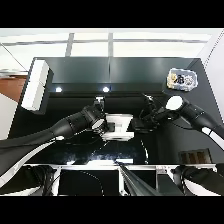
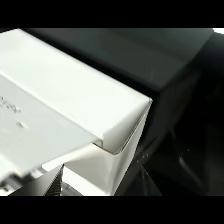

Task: Fold the box and place the chain.

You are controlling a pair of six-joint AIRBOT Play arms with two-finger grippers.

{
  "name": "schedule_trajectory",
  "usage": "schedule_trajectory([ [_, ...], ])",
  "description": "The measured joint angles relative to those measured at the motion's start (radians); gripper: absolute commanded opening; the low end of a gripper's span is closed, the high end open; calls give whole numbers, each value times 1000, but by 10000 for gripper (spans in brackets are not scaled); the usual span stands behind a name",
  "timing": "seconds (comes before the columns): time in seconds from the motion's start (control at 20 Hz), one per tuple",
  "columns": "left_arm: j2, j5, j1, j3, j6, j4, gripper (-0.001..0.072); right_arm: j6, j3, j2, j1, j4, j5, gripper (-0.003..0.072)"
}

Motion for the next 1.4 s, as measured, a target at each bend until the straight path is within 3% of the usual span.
schedule_trajectory([
  [0.15,0,-1,0,0,0,0,29,92,25,0,71,-77,-55,521],
  [0.2,0,-1,0,0,0,0,29,124,35,0,93,-105,-68,440],
  [0.25,0,-1,0,0,-1,0,29,165,47,0,118,-141,-78,417],
  [0.7,0,3,0,0,0,-1,29,535,121,-16,290,-486,-60,389],
  [0.75,0,3,0,0,1,-1,30,565,128,-20,301,-505,-51,388],
  [0.8,0,3,0,0,0,-1,29,591,136,-24,312,-525,-49,336],
  [1.15,0,-5,0,0,1,0,29,705,187,-83,362,-591,-27,290],
  [1.2,0,-4,0,0,1,0,29,716,192,-93,367,-596,-26,234],
  [1.4,0,-2,0,0,1,0,29,758,202,-114,376,-607,-24,235],
])
